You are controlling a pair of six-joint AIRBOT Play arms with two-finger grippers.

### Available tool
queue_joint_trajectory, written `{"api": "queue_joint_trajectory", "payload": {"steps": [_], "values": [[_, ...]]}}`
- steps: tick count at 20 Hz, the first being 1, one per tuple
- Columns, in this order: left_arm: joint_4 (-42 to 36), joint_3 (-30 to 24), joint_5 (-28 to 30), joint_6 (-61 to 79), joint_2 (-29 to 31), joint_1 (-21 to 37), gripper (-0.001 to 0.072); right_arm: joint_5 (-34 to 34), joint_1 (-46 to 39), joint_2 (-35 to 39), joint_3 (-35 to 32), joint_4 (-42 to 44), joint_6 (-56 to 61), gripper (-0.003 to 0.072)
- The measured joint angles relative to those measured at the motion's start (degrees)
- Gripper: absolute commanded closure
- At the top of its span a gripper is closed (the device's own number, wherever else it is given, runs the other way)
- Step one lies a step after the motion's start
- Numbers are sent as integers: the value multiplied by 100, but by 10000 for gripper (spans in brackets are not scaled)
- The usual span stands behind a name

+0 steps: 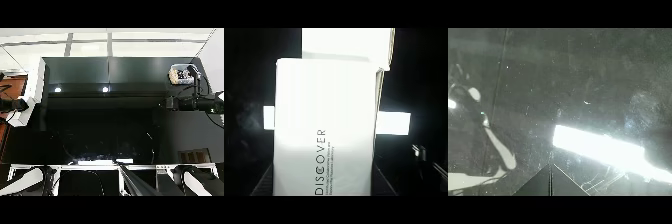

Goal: Fold the box and place the chain.

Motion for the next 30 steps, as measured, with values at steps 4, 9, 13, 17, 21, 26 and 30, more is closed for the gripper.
{"api": "queue_joint_trajectory", "payload": {"steps": [4, 9, 13, 17, 21, 26, 30], "values": [[-20, 236, 459, -13, -66, -103, -6, -7, 0, 0, 0, 11, 116, 670], [-280, 1576, 533, -682, -72, -448, 378, -321, 181, 0, 0, 153, 177, 670], [-1353, 2129, 356, -1099, 208, -984, 685, -1027, 815, -2, 0, 175, 68, 670], [-2061, 1137, 485, -651, 903, -1939, 684, -2223, 1311, -20, -195, -708, -81, 670], [-2140, -404, 1095, -323, 1709, -2479, 684, -2837, 1375, -20, -354, -1248, -109, 669], [-1941, -1294, 1287, -216, 2308, -2616, 683, -3069, 1392, -20, -407, -1464, -127, 669], [-1967, -1458, 1333, -199, 2430, -2651, 683, -3130, 1392, -20, -417, -1504, -129, 669]]}}
